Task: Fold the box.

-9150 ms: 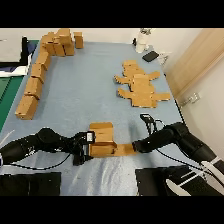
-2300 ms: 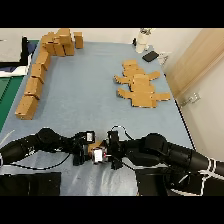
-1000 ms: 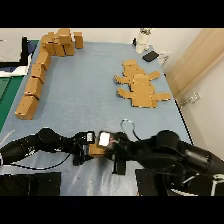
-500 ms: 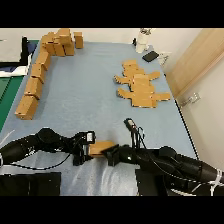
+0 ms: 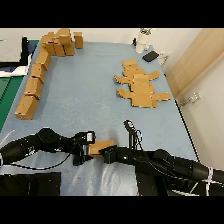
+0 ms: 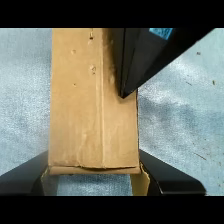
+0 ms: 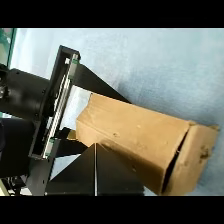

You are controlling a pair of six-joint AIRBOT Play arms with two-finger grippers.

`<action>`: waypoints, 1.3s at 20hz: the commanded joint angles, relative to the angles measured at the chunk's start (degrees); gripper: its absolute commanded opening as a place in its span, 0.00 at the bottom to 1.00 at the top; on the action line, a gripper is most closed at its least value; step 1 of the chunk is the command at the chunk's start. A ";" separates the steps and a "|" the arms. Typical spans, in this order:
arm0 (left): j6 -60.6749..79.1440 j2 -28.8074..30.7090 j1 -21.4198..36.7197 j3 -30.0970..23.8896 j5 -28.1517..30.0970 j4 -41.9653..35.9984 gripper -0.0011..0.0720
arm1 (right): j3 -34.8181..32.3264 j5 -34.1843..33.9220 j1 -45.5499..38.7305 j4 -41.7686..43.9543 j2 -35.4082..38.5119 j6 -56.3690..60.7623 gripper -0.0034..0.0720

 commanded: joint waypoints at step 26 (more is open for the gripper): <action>0.00 0.02 0.02 0.09 -0.02 -0.24 0.73 | 20.17 -51.08 -23.93 -45.07 -1.33 29.79 0.05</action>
